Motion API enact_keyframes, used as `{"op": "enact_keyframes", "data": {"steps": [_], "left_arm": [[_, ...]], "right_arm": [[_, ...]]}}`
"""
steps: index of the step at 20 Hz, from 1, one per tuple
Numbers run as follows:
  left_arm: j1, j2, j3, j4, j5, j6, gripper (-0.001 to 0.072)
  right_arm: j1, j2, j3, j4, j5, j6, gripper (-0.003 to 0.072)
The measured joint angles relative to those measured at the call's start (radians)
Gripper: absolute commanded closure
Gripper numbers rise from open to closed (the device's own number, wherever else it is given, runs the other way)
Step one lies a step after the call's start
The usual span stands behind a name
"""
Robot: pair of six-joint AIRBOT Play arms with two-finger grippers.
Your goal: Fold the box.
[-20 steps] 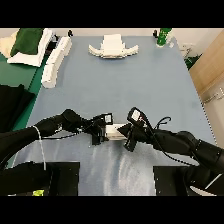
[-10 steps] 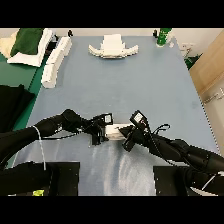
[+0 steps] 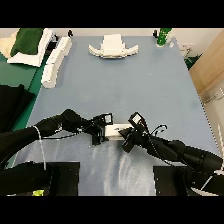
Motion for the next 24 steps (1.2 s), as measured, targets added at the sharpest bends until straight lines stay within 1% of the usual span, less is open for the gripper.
{"op": "enact_keyframes", "data": {"steps": [16, 20, 24], "left_arm": [[0.000, 0.000, 0.000, 0.000, 0.000, 0.001, 0.0280], [0.000, 0.000, 0.000, 0.000, -0.001, 0.001, 0.0280], [0.000, 0.001, 0.000, -0.006, -0.004, -0.002, 0.0280]], "right_arm": [[0.000, -0.026, -0.001, -0.005, -0.015, 0.040, 0.0683], [0.000, 0.000, 0.009, -0.005, -0.045, 0.040, 0.0683], [0.003, 0.040, 0.019, -0.010, -0.035, 0.040, 0.0683]]}}
